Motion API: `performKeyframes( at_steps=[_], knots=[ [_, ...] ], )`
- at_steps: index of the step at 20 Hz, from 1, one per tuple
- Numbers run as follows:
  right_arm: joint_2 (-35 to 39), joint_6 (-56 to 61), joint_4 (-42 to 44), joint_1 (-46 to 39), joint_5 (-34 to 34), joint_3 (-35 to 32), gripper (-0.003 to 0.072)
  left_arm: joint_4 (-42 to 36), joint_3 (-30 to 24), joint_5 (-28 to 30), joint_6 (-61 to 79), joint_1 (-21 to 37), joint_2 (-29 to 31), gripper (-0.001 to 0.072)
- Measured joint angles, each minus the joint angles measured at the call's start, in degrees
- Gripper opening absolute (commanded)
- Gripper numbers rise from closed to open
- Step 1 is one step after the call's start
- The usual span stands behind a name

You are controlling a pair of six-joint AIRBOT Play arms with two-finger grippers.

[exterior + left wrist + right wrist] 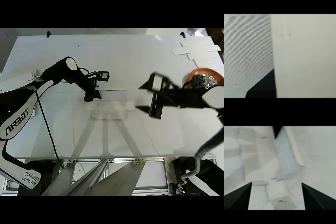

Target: Fold the box and place the chain.

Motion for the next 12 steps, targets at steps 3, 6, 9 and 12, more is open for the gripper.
performKeyframes(
  at_steps=[3,6,9,12],
  knots=[
    [0.8,-0.2,-2.0,4.4,-3.4,-6.6,0.0692,0.0,0.0,0.0,0.0,0.0,0.0,0.0013],
    [-0.2,-1.2,-1.5,8.1,-9.3,-12.3,0.0692,0.0,0.0,0.0,0.0,0.0,0.0,0.0013],
    [-4.3,-3.0,-0.9,10.1,-12.7,-14.6,0.0692,0.0,0.0,0.0,0.0,0.0,0.0,0.0013],
    [-9.9,-3.7,0.3,10.9,-18.1,-15.5,0.0692,0.0,0.0,0.0,0.0,0.0,0.0,0.0013]
  ],
)
